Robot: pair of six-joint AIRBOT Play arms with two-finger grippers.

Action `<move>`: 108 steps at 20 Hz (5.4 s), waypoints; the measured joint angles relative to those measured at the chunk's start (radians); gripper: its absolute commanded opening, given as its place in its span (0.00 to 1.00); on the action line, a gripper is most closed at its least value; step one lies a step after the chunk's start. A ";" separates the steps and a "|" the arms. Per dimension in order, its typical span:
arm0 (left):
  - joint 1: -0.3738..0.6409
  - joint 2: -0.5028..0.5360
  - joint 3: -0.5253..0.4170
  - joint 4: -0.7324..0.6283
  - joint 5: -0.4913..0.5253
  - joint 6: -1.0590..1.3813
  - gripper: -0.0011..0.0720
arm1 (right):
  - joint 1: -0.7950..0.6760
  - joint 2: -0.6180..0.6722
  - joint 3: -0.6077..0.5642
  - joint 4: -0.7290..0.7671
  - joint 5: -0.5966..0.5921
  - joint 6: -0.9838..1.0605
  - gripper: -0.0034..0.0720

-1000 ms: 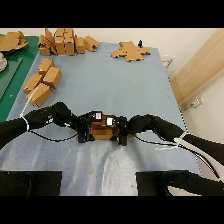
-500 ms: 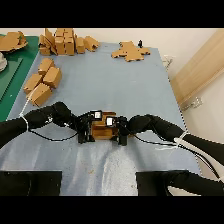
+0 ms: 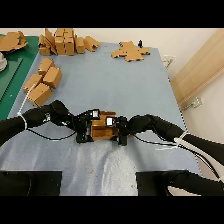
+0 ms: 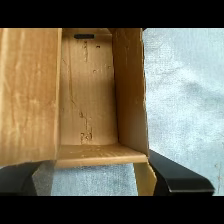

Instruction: Fold the box.

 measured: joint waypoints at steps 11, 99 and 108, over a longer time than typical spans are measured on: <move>-0.033 0.001 0.000 -0.008 0.040 0.005 0.77 | 0.000 0.000 0.000 0.000 0.000 0.001 0.78; -0.042 0.001 0.000 -0.020 0.064 0.007 0.56 | -0.364 -0.554 0.321 0.761 -0.689 0.561 0.04; -0.042 0.001 0.000 -0.020 0.064 0.007 0.56 | -0.380 -0.439 0.319 0.745 -0.766 0.560 0.04</move>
